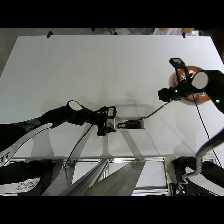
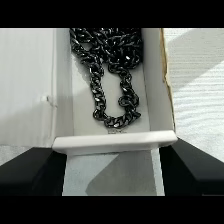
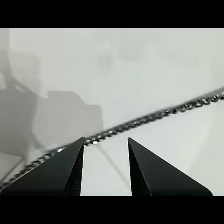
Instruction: Fold the box and place the chain.
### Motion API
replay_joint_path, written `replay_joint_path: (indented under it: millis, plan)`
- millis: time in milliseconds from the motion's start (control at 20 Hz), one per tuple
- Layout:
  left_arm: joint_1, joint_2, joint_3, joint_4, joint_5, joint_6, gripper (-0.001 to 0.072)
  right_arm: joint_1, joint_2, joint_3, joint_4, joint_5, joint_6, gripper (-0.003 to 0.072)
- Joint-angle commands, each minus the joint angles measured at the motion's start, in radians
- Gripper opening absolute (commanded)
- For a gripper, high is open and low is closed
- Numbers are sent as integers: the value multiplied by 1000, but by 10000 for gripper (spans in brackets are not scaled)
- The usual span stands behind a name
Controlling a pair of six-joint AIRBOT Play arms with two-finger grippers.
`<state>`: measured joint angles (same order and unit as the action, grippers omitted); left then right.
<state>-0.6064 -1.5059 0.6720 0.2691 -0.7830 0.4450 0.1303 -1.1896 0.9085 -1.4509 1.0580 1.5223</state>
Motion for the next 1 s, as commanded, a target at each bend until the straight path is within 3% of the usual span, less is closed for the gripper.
replay_joint_path:
  millis: [0, 800, 850, 950]
  plan:
    - [0, 0, 0, 0, 0, 0, 331, -16, -99, -3, -46, 5, 19, 293]
    - [0, 0, 0, 0, 0, 0, 331, -16, -229, -5, -105, -29, 53, 249]
    - [0, 0, 0, 0, 0, 0, 331, -16, -235, -5, -105, -25, 53, 236]
    - [0, 0, 0, 0, 0, 0, 331, -16, -240, -6, -105, -18, 51, 87]
